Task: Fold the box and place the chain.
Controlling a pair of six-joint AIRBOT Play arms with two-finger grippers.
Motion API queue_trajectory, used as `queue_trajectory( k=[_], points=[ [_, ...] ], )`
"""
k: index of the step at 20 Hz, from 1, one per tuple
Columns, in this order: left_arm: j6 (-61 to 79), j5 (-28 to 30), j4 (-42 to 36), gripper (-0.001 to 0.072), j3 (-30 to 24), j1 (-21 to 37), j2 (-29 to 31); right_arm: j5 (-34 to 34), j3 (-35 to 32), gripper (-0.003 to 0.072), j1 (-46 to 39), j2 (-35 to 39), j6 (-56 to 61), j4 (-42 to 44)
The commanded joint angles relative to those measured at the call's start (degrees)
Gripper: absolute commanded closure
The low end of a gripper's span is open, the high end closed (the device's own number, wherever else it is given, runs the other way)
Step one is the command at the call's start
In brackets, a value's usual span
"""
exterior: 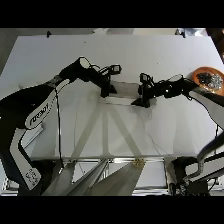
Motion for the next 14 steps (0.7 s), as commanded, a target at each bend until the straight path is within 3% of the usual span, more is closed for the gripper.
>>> queue_trajectory(
  k=[1,14],
  points=[
    [0.0,0.1,0.0,0.0699,0.0,0.0,0.0,0.1,0.1,0.0276,0.0,0.0,0.0,0.0],
    [0.0,0.1,-0.4,0.0699,0.0,0.0,0.0,0.1,0.1,0.0276,0.0,0.0,0.0,0.0]
  ],
)
